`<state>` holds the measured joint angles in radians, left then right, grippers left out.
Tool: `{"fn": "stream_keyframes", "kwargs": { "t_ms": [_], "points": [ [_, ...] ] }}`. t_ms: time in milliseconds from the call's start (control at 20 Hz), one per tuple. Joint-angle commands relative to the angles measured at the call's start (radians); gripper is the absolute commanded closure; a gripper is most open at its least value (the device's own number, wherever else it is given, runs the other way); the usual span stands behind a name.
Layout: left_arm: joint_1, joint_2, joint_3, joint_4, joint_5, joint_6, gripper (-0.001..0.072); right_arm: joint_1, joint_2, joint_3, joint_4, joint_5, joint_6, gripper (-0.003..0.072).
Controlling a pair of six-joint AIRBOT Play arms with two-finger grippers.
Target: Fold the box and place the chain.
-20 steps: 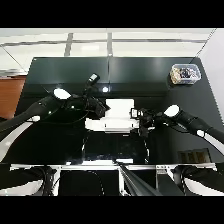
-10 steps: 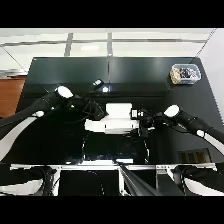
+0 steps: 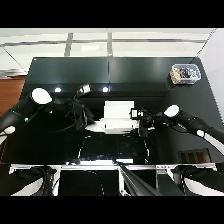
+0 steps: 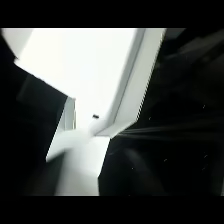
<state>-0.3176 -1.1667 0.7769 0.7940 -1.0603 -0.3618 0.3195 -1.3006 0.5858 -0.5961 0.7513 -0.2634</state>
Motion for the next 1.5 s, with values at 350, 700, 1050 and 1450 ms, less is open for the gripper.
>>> {"fn": "stream_keyframes", "kwargs": {
  "t_ms": [350,700,1050,1450],
  "points": [
    [-0.106,-0.067,-0.102,0.029,0.244,0.427,0.0015,0.001,-0.001,0.001,0.0,0.0,0.0,0.0464],
    [-0.156,-0.133,-0.048,0.002,0.267,0.426,0.0018,0.001,-0.001,0.001,0.0,0.0,0.0,0.0463],
    [-0.179,-0.141,-0.045,-0.071,0.24,0.41,0.0466,0.0,-0.001,0.001,0.0,0.0,0.0,0.0464],
    [-0.203,-0.199,-0.045,-0.286,0.257,0.422,0.0548,0.001,-0.001,0.001,0.0,0.0,0.0,0.0464]
  ]
}}
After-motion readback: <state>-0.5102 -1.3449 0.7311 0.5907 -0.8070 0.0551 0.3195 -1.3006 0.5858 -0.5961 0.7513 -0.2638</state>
